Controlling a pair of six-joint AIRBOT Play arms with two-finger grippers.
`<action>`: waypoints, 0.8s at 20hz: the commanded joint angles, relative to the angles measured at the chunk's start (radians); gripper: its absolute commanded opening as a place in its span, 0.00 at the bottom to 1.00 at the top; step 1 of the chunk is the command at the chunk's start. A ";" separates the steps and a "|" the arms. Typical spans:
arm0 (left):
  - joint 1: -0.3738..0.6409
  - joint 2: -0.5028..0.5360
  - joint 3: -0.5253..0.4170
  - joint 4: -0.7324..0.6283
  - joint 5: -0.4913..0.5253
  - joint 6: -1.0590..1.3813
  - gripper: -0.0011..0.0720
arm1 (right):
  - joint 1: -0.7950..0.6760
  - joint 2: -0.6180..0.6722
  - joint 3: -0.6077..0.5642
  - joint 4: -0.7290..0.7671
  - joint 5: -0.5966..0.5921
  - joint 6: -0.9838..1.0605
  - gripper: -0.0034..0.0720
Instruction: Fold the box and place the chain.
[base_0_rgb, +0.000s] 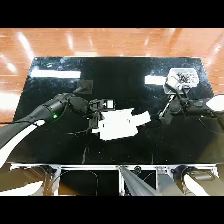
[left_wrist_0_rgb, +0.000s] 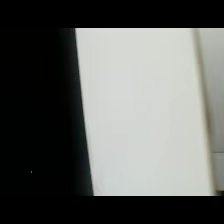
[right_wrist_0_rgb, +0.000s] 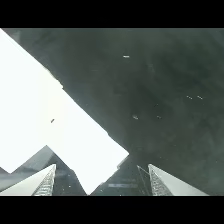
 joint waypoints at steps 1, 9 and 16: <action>0.002 -0.001 -0.011 0.002 0.006 -0.006 0.04 | 0.073 -0.012 -0.003 -0.012 -0.004 -0.081 1.00; 0.002 -0.001 -0.011 0.001 -0.004 -0.006 0.04 | 0.130 -0.012 -0.003 -0.156 0.067 -0.090 1.00; 0.002 -0.001 -0.011 0.001 -0.008 -0.006 0.04 | 0.257 -0.034 -0.042 -0.074 0.044 -0.094 1.00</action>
